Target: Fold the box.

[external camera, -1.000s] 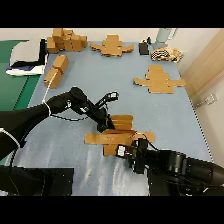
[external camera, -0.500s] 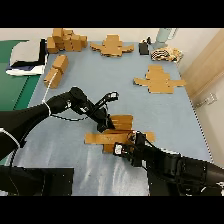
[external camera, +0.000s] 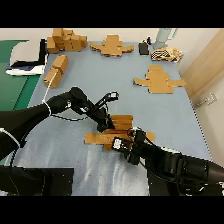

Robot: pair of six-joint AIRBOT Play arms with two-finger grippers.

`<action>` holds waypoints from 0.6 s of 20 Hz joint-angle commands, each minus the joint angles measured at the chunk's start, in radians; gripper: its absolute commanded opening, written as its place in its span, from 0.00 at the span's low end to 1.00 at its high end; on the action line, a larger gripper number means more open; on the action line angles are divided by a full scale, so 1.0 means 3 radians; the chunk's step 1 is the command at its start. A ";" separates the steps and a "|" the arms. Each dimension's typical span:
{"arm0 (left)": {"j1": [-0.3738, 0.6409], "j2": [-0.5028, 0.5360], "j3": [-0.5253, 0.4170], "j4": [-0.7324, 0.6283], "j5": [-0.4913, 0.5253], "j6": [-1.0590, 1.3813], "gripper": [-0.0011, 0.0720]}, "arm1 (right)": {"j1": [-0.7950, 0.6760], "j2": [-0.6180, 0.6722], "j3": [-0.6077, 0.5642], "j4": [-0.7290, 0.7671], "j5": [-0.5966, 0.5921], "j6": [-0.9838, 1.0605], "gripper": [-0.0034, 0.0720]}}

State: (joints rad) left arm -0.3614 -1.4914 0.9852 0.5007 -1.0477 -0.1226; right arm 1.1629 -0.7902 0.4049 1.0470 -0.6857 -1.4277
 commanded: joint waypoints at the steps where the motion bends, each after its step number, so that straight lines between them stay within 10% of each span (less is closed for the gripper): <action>1: -0.0001 -0.0003 0.0001 -0.0001 0.0000 0.0000 0.03 | -0.0061 0.0029 0.0011 0.0031 0.0013 0.0024 1.00; 12: -0.0001 -0.0003 0.0001 0.0000 0.0000 0.0000 0.03 | -0.0604 0.0484 -0.0165 0.0084 0.0212 -0.0323 1.00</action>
State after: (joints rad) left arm -0.3614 -1.4914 0.9852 0.5003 -1.0477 -0.1226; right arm 1.0374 -0.6582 0.3656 1.0599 -0.6659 -1.4597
